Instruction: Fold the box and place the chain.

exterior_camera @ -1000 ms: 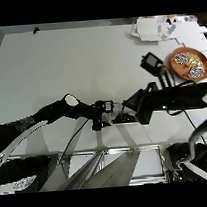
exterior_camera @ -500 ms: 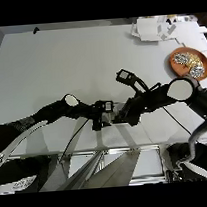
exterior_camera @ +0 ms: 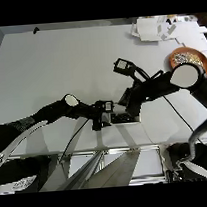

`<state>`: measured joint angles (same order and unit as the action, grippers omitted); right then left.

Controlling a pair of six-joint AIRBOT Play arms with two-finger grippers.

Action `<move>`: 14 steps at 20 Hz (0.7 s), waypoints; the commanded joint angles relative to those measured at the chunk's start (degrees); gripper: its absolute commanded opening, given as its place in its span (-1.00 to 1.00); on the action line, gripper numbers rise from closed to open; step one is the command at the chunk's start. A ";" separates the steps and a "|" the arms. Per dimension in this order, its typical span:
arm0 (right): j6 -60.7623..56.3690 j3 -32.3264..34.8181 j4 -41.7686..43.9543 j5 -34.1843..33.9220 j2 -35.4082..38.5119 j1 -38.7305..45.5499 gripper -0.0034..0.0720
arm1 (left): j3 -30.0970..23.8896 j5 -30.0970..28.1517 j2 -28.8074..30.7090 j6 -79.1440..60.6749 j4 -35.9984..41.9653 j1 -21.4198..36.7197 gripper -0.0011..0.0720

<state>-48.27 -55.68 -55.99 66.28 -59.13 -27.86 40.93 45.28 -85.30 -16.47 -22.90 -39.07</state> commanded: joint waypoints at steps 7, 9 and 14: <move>21.73 -1.64 -0.52 4.26 -11.32 3.15 -0.84 | 0.00 -0.02 0.02 -0.02 -0.02 0.04 -0.56; 22.84 -1.46 -0.92 5.16 -11.58 1.95 -0.30 | 0.00 -0.02 0.02 -0.02 -0.02 0.04 -0.56; 23.37 -1.25 -1.05 5.16 -11.56 -1.81 -0.30 | 0.00 -0.02 0.02 -0.02 -0.02 0.04 -0.56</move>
<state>-26.37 -57.10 -56.93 70.72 -70.37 -27.94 40.93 45.25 -85.30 -16.49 -22.92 -39.07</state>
